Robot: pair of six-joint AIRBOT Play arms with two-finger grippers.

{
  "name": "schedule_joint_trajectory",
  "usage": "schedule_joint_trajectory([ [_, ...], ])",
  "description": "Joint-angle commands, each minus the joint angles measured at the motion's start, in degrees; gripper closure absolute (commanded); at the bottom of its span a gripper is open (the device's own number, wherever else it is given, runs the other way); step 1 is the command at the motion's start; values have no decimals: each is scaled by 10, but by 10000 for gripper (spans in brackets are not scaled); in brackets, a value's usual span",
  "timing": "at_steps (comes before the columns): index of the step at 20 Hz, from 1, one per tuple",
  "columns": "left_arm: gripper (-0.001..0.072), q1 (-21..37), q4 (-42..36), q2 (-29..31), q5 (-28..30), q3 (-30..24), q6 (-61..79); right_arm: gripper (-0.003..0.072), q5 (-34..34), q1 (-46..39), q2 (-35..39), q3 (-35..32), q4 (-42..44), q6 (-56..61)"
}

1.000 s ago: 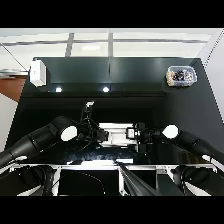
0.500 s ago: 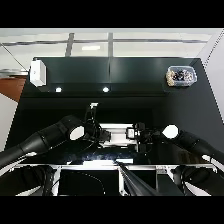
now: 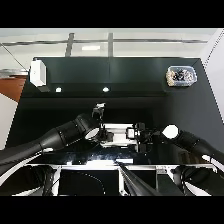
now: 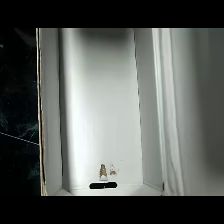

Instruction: Fold the box and place the chain.

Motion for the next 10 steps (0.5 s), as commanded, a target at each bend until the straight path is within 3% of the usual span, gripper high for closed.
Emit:
schedule_joint_trajectory([
  [1,420,-10,22,-12,7,12,-74,286,0,0,0,0,0,0],
  [5,421,-10,17,-13,20,11,-93,286,0,1,0,0,0,0],
  [10,423,-10,7,-41,-3,12,-108,286,0,1,0,0,0,0],
])
